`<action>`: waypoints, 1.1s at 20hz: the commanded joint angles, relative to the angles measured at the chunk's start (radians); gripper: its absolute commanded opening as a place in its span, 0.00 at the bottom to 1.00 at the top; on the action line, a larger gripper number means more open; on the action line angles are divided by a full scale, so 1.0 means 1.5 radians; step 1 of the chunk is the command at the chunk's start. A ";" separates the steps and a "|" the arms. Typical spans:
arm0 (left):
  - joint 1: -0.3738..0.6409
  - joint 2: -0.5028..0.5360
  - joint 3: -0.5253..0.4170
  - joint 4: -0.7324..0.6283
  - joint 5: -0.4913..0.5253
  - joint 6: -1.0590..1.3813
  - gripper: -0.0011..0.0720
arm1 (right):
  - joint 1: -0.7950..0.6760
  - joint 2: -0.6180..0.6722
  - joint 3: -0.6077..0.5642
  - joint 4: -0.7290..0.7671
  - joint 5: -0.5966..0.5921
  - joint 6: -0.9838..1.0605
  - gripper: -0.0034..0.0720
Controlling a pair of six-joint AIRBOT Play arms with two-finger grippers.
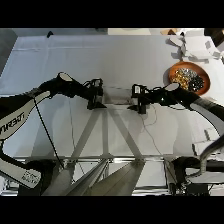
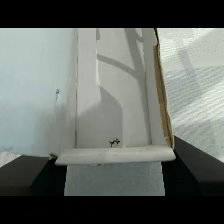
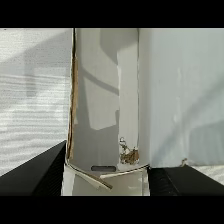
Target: Fold the box and place the chain.
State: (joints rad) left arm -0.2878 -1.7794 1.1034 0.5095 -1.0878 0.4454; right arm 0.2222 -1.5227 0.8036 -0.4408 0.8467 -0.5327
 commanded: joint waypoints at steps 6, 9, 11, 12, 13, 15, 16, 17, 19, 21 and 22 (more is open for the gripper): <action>-0.001 -0.001 0.000 0.000 0.000 0.000 0.31 | 0.001 0.000 0.001 0.008 0.003 0.001 0.68; -0.001 -0.001 0.000 0.000 0.000 0.000 0.31 | 0.001 0.001 0.001 0.008 -0.001 0.008 0.98; -0.001 -0.001 0.000 0.000 0.000 0.000 0.31 | 0.000 0.004 0.001 -0.012 -0.011 0.008 1.00; -0.001 -0.001 0.000 0.000 0.000 0.000 0.31 | 0.000 0.008 0.001 -0.025 -0.014 0.008 1.00; -0.001 -0.001 0.000 0.000 0.000 0.000 0.31 | 0.000 0.014 0.001 -0.036 -0.015 0.020 1.00; -0.001 -0.001 0.000 0.000 0.000 0.000 0.31 | 0.000 0.031 0.001 -0.077 -0.016 0.069 1.00; -0.001 -0.001 0.000 0.000 0.000 0.000 0.31 | 0.000 0.042 0.001 -0.108 -0.018 0.104 1.00; -0.001 -0.001 0.000 0.000 0.000 0.000 0.31 | 0.000 0.055 0.001 -0.137 -0.019 0.142 1.00; -0.001 -0.001 0.000 0.000 0.000 0.000 0.31 | 0.000 0.081 0.001 -0.178 -0.019 0.204 1.00; -0.001 -0.001 0.000 0.000 0.000 0.000 0.31 | 0.000 0.112 0.001 -0.219 -0.018 0.272 1.00; -0.001 -0.001 0.000 0.000 0.000 0.000 0.31 | 0.000 0.128 0.001 -0.248 -0.016 0.303 1.00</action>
State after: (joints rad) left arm -0.2886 -1.7794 1.1034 0.5095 -1.0885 0.4450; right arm 0.2222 -1.3869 0.8036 -0.6933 0.8234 -0.2367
